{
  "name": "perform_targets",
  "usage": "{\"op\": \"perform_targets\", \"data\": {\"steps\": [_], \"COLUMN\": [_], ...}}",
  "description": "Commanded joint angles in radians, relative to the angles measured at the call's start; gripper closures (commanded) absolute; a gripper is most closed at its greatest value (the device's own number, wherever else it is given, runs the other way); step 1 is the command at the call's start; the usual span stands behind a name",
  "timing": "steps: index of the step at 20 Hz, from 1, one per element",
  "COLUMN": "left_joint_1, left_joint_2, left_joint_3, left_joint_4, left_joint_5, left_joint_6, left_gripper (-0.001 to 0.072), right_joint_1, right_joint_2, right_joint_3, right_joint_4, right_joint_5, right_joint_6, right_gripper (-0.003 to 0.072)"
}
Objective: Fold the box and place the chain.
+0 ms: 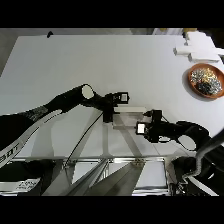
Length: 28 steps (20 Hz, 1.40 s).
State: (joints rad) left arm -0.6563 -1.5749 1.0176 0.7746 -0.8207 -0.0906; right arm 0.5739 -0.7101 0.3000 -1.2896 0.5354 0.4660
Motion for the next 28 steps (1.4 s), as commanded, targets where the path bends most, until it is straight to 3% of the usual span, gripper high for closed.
{"op": "perform_targets", "data": {"steps": [1,8,17,28], "left_joint_1": [0.000,0.000,0.000,0.000], "left_joint_2": [0.000,0.000,0.000,0.000], "left_joint_3": [0.000,0.000,0.000,0.000], "left_joint_4": [0.000,0.000,0.000,0.000], "left_joint_5": [0.000,0.000,0.000,0.000], "left_joint_6": [0.000,0.000,0.000,0.000], "left_gripper": [0.0698,0.0698,0.0698,0.0698], "right_joint_1": [-0.059,-0.178,-0.349,-0.426], "right_joint_2": [-0.001,-0.010,-0.147,-0.374], "right_joint_3": [0.007,0.009,0.010,0.135], "right_joint_4": [0.083,0.300,0.621,0.679], "right_joint_5": [0.004,0.043,0.124,0.270], "right_joint_6": [-0.005,-0.217,-0.634,-0.716], "right_gripper": [0.0009,0.0011,0.0011,0.0012]}}
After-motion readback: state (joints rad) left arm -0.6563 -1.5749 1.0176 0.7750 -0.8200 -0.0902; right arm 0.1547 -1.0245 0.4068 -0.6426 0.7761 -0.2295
